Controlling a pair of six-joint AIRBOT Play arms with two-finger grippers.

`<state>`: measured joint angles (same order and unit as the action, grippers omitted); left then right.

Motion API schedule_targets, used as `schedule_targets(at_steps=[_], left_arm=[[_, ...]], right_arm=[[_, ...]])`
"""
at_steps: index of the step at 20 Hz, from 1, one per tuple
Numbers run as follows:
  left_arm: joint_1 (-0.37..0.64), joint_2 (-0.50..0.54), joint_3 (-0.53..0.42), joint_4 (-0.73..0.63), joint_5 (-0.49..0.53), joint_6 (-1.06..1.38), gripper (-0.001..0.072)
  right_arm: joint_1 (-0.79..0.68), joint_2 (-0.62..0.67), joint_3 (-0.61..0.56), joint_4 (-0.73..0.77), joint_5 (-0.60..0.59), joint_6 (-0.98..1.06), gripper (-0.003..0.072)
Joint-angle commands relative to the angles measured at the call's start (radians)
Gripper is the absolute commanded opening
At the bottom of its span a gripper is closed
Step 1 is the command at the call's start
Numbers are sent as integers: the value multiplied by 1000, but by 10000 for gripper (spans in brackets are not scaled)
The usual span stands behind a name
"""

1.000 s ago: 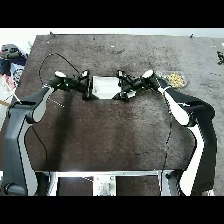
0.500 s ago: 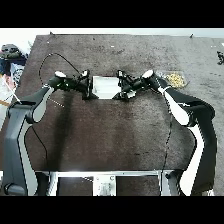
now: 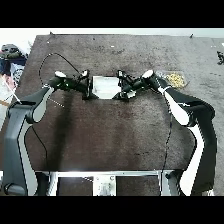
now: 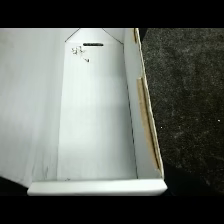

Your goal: Fold the box and place the chain.

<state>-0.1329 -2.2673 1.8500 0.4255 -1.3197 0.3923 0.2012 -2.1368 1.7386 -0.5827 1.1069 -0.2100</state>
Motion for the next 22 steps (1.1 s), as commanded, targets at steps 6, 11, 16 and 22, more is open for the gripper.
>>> schedule_targets(at_steps=[6, 11, 16, 22], left_arm=[[1, -1, 1, 0, 2, 0, 446], [1, -1, 1, 0, 2, 0, 447], [1, -1, 1, 0, 2, 0, 447], [1, -1, 1, 0, 2, 0, 447]], right_arm=[[1, 0, 0, 0, 0, 0, 464], [1, 0, 0, 0, 0, 0, 464], [1, 0, 0, 2, 0, 0, 465], [-8, 7, 0, 3, 18, 0, 720]])
